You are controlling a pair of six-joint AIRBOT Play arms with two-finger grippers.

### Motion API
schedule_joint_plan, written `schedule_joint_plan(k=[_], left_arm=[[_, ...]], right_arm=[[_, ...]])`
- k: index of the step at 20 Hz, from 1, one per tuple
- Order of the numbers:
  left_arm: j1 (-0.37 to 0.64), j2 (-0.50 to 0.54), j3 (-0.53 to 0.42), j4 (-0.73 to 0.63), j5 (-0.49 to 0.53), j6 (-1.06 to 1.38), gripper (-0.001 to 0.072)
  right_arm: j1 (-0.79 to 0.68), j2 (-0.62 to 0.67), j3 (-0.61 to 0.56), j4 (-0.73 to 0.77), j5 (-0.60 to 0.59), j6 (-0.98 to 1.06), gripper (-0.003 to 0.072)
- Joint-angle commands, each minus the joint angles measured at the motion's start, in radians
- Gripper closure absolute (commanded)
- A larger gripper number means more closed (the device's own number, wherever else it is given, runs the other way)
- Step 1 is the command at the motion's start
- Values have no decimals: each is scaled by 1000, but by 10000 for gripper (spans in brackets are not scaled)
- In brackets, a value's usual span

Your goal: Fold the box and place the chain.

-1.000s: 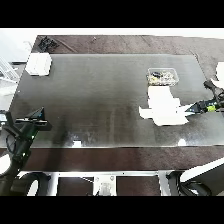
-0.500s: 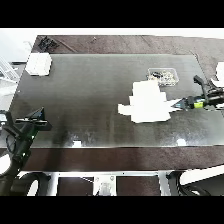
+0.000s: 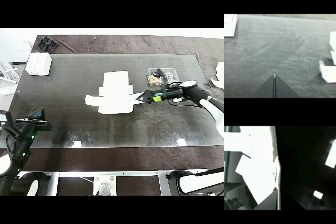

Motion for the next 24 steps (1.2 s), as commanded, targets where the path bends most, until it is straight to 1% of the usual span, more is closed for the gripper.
schedule_joint_plan(k=[1,3,9,10,12,15,17,19,20,21,22,24], left_arm=[[0,0,0,0,0,0,689],[0,0,0,0,17,0,689],[0,0,0,0,26,0,689],[0,0,1,1,25,1,680],[0,0,1,2,31,0,82],[0,-4,14,2,35,0,77],[0,-20,48,2,3,0,76],[0,-70,100,3,-28,1,76],[0,-113,128,3,-37,1,76],[0,-177,161,9,-55,2,75],[0,-260,202,16,-90,2,75],[0,-433,295,53,-190,11,75]], right_arm=[[76,-64,31,24,-87,27,683],[75,-70,37,24,-113,31,683],[74,-70,45,15,-108,75,683],[74,-70,45,11,-106,75,682],[74,-70,47,-4,-102,74,683],[76,-70,66,-22,-75,67,682],[75,-70,88,-40,-69,67,683],[75,-70,98,-56,-59,79,683],[76,-72,98,-56,-46,79,683],[76,-74,97,-56,-42,79,683],[74,-76,97,-60,-43,80,683],[76,-80,97,-64,-43,85,683]])
